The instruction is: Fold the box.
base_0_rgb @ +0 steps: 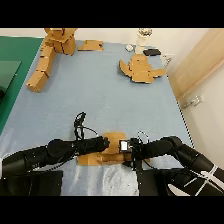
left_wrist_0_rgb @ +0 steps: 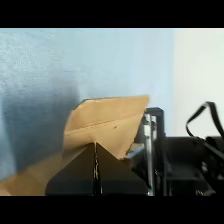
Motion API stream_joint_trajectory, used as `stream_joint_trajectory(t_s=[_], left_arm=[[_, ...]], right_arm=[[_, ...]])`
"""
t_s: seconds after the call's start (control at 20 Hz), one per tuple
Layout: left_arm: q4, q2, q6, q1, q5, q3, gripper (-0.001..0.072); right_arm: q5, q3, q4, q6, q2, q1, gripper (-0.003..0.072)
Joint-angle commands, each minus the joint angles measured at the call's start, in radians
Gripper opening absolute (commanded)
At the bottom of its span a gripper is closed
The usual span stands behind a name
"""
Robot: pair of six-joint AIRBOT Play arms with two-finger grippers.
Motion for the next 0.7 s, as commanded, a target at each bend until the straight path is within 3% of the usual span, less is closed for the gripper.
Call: stream_joint_trajectory(t_s=[0.0, 0.25, 0.65], left_arm=[[0.005, -0.045, 0.062, 0.064, -0.056, 0.027, 0.0011], [0.048, -0.092, 0.075, 0.145, -0.192, 0.036, 0.0011], [0.055, -0.094, 0.076, 0.144, -0.198, 0.036, 0.0011]], right_arm=[[-0.001, 0.0, 0.0, -0.001, 0.0, 0.001, 0.0509], [0.0, 0.0, 0.0, -0.001, 0.0, 0.001, 0.0509], [0.005, 0.0, 0.0, -0.001, 0.0, 0.001, 0.0509]])
